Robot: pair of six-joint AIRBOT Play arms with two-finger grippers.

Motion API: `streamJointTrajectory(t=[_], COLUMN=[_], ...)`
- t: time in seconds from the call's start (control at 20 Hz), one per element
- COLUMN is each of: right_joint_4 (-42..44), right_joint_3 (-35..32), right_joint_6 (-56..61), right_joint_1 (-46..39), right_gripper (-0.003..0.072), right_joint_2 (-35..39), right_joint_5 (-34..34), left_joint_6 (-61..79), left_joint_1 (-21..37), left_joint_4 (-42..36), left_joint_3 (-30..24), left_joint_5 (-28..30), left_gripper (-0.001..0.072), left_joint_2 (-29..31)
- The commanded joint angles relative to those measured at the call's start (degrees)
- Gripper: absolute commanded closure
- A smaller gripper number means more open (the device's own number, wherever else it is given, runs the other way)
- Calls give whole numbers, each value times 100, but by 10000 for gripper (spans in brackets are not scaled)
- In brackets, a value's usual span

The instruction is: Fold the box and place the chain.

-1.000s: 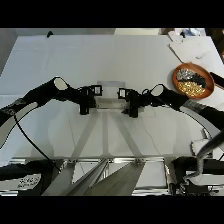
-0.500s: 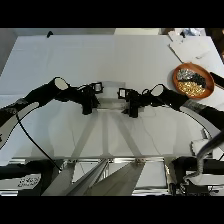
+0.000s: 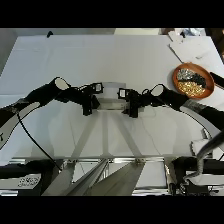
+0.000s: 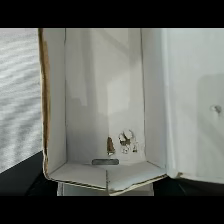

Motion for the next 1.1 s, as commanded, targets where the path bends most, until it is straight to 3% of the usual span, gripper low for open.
streamJointTrajectory(t=[0.0,0.3,0.6,0.85,1.05], right_joint_4=[2,2,2,2,2], right_joint_3=[-2,-2,-2,-2,-2], right_joint_6=[4,4,4,4,4], right_joint_1=[7,7,7,7,7], right_gripper=[388,388,388,388,388], right_joint_2=[-2,-2,-2,-2,-2], right_joint_5=[-2,-2,-2,-2,-2], left_joint_6=[-33,-691,-3895,-8264,-8599], left_joint_1=[0,96,485,911,798], left_joint_4=[-22,-2,1379,3519,3333], left_joint_3=[2,2,2,-70,-275], left_joint_5=[-11,-4,455,372,199], left_gripper=[688,695,698,695,697], left_joint_2=[144,1298,2546,2328,1626])
